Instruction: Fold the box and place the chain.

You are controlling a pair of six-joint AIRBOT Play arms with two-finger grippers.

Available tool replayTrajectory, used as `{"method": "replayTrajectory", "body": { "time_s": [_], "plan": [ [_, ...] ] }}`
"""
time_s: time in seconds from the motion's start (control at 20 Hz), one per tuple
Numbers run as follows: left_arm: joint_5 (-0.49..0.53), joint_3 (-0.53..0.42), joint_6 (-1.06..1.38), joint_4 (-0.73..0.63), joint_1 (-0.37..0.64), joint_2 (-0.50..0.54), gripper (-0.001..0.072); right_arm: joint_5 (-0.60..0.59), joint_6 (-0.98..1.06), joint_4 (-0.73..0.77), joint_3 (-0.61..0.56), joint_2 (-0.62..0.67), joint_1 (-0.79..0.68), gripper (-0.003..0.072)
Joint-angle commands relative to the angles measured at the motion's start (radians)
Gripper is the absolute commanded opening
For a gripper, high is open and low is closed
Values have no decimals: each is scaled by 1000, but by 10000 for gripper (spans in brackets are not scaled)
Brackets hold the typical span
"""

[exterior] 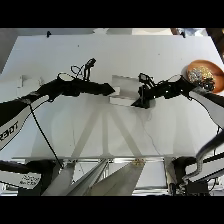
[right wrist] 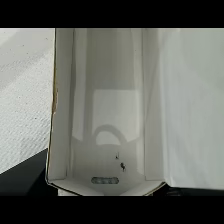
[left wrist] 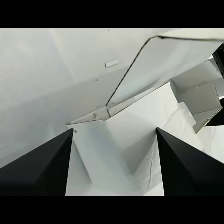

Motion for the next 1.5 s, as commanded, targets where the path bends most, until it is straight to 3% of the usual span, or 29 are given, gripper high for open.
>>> {"method": "replayTrajectory", "body": {
  "time_s": [0.0,0.2,0.45,1.3,1.4,1.45],
  "plan": [
    [54,1,-3,-2,-24,4,565,1,-3,-2,0,0,1,339],
    [42,1,-3,5,-28,7,561,0,-3,-2,0,0,1,339],
    [18,1,-26,193,-8,41,561,0,-3,-2,0,0,1,339],
    [-131,1,46,204,62,100,563,0,-3,-2,0,0,1,339],
    [-131,1,66,204,59,98,593,1,-3,-2,0,0,1,339],
    [-127,1,98,201,56,94,651,1,-3,-2,0,0,1,339]
  ]
}}
